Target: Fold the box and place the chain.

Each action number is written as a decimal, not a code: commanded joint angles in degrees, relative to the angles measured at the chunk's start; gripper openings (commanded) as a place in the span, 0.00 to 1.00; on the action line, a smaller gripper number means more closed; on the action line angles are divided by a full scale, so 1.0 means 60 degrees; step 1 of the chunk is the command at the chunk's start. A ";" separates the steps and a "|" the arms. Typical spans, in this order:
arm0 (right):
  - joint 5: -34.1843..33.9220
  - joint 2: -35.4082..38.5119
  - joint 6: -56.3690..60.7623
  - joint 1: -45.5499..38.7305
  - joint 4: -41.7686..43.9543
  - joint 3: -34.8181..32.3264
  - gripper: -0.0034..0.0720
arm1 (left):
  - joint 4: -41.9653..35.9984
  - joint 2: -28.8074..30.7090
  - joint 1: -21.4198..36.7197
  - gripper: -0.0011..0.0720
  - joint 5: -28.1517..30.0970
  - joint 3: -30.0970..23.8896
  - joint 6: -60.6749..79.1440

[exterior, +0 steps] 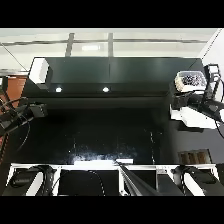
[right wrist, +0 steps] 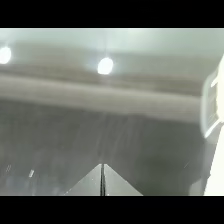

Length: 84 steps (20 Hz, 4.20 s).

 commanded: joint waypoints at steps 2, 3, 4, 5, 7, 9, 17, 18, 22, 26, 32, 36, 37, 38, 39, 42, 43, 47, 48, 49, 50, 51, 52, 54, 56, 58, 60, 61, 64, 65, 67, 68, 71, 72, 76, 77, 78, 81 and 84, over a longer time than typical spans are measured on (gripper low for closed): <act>-0.3599 -0.0423 -0.0175 -0.0175 -0.1202 -0.0066 0.06 | -0.0277 -0.0302 -0.0007 0.07 0.2419 -0.0015 -0.0007; -0.4677 -0.0750 -0.0055 -0.0444 -0.1100 -0.0044 0.14 | -0.0466 -0.0557 -0.0011 0.33 0.2969 0.0000 -0.0004; -0.5446 -0.1166 0.0219 -0.0907 -0.0572 0.0095 0.55 | -0.0798 -0.0874 -0.0029 0.88 0.3268 0.0022 0.0004; -0.5333 -0.1585 0.0226 -0.1475 0.0033 0.0408 0.95 | -0.1115 -0.1188 -0.0113 0.99 0.3096 0.0109 0.0000; -0.4080 -0.2619 -0.0062 -0.2685 -0.0131 0.1486 1.00 | -0.1209 -0.1719 -0.0568 0.99 0.1956 0.0382 0.0739; -0.2929 -0.3617 0.0149 -0.3985 -0.0528 0.2739 1.00 | -0.1180 -0.2142 -0.1184 0.99 0.1359 0.0535 0.1847; 0.4459 -0.6925 0.0845 -0.7825 -0.2091 0.6131 1.00 | 0.0040 -0.2754 -0.2856 0.99 0.1661 0.0612 0.2572; 0.5027 -0.7129 0.0138 -0.7836 -0.2382 0.6131 1.00 | 0.0029 -0.2754 -0.2914 0.99 0.1690 0.0612 0.2568; 0.5788 -0.7450 -0.0973 -0.7351 -0.3690 0.6127 1.00 | 0.0018 -0.2754 -0.2969 0.99 0.1749 0.0612 0.2535; 0.6160 -0.7446 -0.1064 -0.7308 -0.3759 0.6120 0.66 | -0.0091 -0.2754 -0.2969 0.99 0.1734 0.0612 0.2535; 0.6951 -0.6867 -0.2605 -0.7424 -0.0892 0.6116 0.06 | -0.0069 -0.2754 -0.2958 0.99 0.2259 0.0612 0.2539; 0.7053 -0.5974 -0.2652 -0.7369 0.0943 0.5548 0.06 | -0.0295 -0.2754 -0.2958 0.99 0.2302 0.0612 0.2535; 0.7060 -0.5661 -0.2794 -0.7264 0.1348 0.5191 0.06 | -0.0357 -0.2754 -0.2962 0.99 0.2299 0.0612 0.2535; 0.7002 -0.5264 -0.3009 -0.7089 0.1606 0.4739 0.06 | -0.0459 -0.2754 -0.2958 0.98 0.2310 0.0612 0.2539; 0.6951 -0.4900 -0.3209 -0.6900 0.1752 0.4342 0.06 | -0.0477 -0.2754 -0.2958 0.98 0.2364 0.0612 0.2539; 0.7165 -0.4080 -0.3319 -0.6186 0.2208 0.3224 0.06 | -0.0871 -0.2754 -0.2958 0.98 0.2543 0.0612 0.2535; 0.7329 -0.3869 -0.3348 -0.5901 0.2546 0.2830 0.06 | -0.1111 -0.2754 -0.2958 0.98 0.2539 0.0612 0.2539; 0.7282 -0.2637 -0.4433 -0.4838 0.5399 0.0663 0.06 | -0.2248 -0.2758 -0.2969 0.98 0.2488 0.0612 0.2539; 0.7216 -0.2259 -0.4739 -0.4466 0.6058 -0.0022 0.06 | -0.2758 -0.2765 -0.3038 0.98 0.2375 0.0601 0.2539; 0.6954 -0.1934 -0.4805 -0.4058 0.6324 -0.0601 0.06 | -0.3224 -0.2849 -0.3217 0.98 0.2299 0.0601 0.2543; 0.6528 -0.1625 -0.4838 -0.3526 0.6371 -0.1147 0.06 | -0.3526 -0.3013 -0.3468 0.98 0.2284 0.0601 0.2543; 0.6080 -0.1450 -0.4830 -0.3020 0.6364 -0.1570 0.06 | -0.3748 -0.3286 -0.3774 0.98 0.2269 0.0612 0.2539; 0.5697 -0.1413 -0.4830 -0.2473 0.6360 -0.1927 0.06 | -0.3876 -0.3610 -0.4014 0.98 0.2182 0.0678 0.2539; 0.4976 -0.1413 -0.4823 -0.1512 0.6349 -0.2393 0.06 | -0.4113 -0.4397 -0.4138 0.98 0.1989 0.1089 0.2342; 0.4532 -0.1413 -0.4816 -0.0699 0.6353 -0.2524 0.06 | -0.4543 -0.5089 -0.3960 0.98 0.2215 0.1566 0.1942; 0.4368 -0.1413 -0.4819 -0.0146 0.6499 -0.2524 0.06 | -0.4561 -0.5985 -0.3708 0.98 0.1231 0.2222 0.2000; 0.4364 -0.1413 -0.4819 0.0091 0.6590 -0.2524 0.06 | -0.4579 -0.7136 -0.3333 0.98 -0.0747 0.3009 0.2229; 0.4364 -0.1413 -0.4819 0.0124 0.6586 -0.2524 0.06 | -0.4772 -0.7726 -0.3111 0.98 -0.1741 0.3355 0.2481; 0.4379 -0.1413 -0.4819 0.0124 0.6594 -0.2524 0.06 | -0.7078 -0.9103 -0.2386 0.98 -0.4229 0.3705 0.4761; 0.4379 -0.1417 -0.4819 0.0124 0.6594 -0.2524 0.06 | -0.7894 -0.9464 -0.2211 0.98 -0.4867 0.3705 0.5595; 0.4364 -0.1413 -0.4819 0.0120 0.6594 -0.2524 0.06 | -0.9074 -1.0160 -0.2065 0.96 -0.5858 0.3708 0.7027; 0.4360 -0.1413 -0.4819 0.0120 0.6594 -0.2524 0.06 | -0.9242 -1.0408 -0.2098 0.96 -0.5941 0.3708 0.7315; 0.4244 -0.1413 -0.4743 0.0120 0.6594 -0.2524 0.06 | -0.9198 -1.0805 -0.2419 0.91 -0.6025 0.3738 0.8317; 0.4146 -0.1413 -0.4707 0.0120 0.6575 -0.2524 0.06 | -0.9060 -1.0888 -0.2484 0.80 -0.6171 0.3814 0.8397; 0.4036 -0.1413 -0.4568 0.0120 0.6335 -0.2524 0.06 | -0.7715 -1.0976 -0.2368 0.47 -0.6878 0.4240 0.8506; 0.4036 -0.1413 -0.4561 0.0120 0.6269 -0.2524 0.06 | -0.7286 -1.0976 -0.2364 0.38 -0.6965 0.4360 0.8451; 0.4036 -0.1417 -0.4535 0.0120 0.6200 -0.2524 0.06 | -0.6954 -1.0976 -0.2368 0.28 -0.7056 0.4462 0.8433; 0.4018 -0.1417 -0.4419 0.0124 0.5967 -0.2524 0.06 | -0.6615 -1.0976 -0.2375 0.08 -0.7002 0.4670 0.8451; 0.3909 -0.1413 -0.4426 0.0120 0.5931 -0.2521 0.24 | -0.6601 -1.0976 -0.2430 0.05 -0.6965 0.4798 0.8561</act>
